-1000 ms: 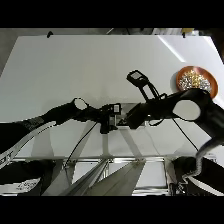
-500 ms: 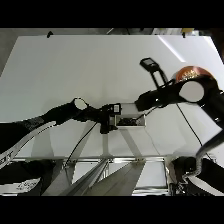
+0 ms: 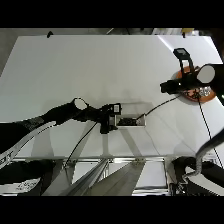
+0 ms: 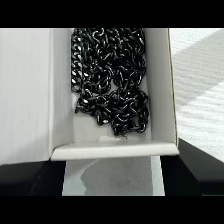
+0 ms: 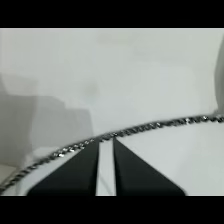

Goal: Fold the box and place the chain.

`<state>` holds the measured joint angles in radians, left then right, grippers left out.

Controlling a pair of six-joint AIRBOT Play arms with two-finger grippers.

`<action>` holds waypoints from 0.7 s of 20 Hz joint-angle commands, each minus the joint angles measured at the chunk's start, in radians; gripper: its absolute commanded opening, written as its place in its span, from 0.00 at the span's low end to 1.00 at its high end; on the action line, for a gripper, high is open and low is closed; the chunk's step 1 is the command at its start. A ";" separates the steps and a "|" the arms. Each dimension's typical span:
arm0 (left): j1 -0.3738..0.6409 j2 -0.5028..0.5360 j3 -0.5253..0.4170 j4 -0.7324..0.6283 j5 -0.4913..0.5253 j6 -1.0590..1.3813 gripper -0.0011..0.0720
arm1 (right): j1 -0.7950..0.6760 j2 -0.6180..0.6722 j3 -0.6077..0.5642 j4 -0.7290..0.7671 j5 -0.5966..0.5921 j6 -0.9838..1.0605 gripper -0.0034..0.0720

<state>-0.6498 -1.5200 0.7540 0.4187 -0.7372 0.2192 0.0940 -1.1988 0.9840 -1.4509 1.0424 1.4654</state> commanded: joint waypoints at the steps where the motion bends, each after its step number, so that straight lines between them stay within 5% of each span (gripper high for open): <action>1: 0.000 0.000 0.000 0.000 0.000 0.000 0.36 | -0.035 -0.126 0.001 -0.040 0.050 0.005 0.38; 3: 0.000 0.000 0.000 0.000 0.000 0.000 0.36 | -0.035 -0.179 0.001 -0.034 0.055 0.005 0.47; 14: 0.000 0.000 0.000 0.000 0.000 0.000 0.36 | -0.035 -0.275 0.001 -0.034 0.049 0.031 0.47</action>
<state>-0.6498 -1.5200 0.7540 0.4187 -0.7372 0.2192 0.0597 -1.4506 0.9848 -1.4849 1.0904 1.4887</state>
